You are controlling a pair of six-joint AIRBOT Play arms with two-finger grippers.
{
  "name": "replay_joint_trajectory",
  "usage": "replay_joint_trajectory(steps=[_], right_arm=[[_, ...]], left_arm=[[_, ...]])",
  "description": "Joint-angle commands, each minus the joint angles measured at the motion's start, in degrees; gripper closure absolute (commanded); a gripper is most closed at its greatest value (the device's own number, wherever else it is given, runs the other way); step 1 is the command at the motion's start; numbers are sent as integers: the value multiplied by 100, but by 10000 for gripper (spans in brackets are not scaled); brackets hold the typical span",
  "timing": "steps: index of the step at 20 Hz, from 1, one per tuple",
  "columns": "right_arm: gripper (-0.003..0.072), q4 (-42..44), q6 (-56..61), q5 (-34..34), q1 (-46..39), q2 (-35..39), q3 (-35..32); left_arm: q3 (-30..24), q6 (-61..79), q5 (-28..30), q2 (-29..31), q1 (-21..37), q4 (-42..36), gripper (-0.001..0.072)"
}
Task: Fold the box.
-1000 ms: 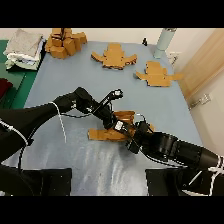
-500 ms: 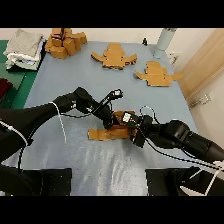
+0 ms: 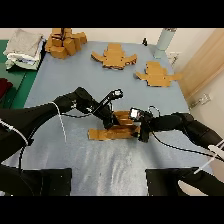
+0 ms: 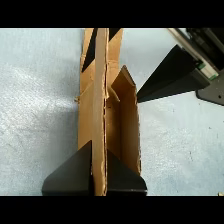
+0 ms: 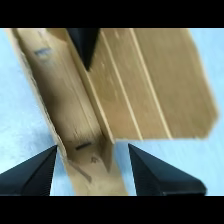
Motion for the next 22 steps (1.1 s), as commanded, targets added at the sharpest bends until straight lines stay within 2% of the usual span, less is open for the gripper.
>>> replay_joint_trajectory(steps=[1, 5, 9, 22], right_arm=[[-34, 800, -1130, -411, -271, -466, 214], [-34, 798, -1130, -623, -273, -793, 308], [-34, 804, -1130, -511, -273, -990, 302], [-28, 608, -1110, -841, -273, -763, 289]], left_arm=[[2, 0, 0, -2, 0, 2, 695], [0, 0, 0, -2, 0, 2, 695], [2, 0, 0, -2, 0, 0, 695], [2, 0, 0, -2, 0, 2, 695]])
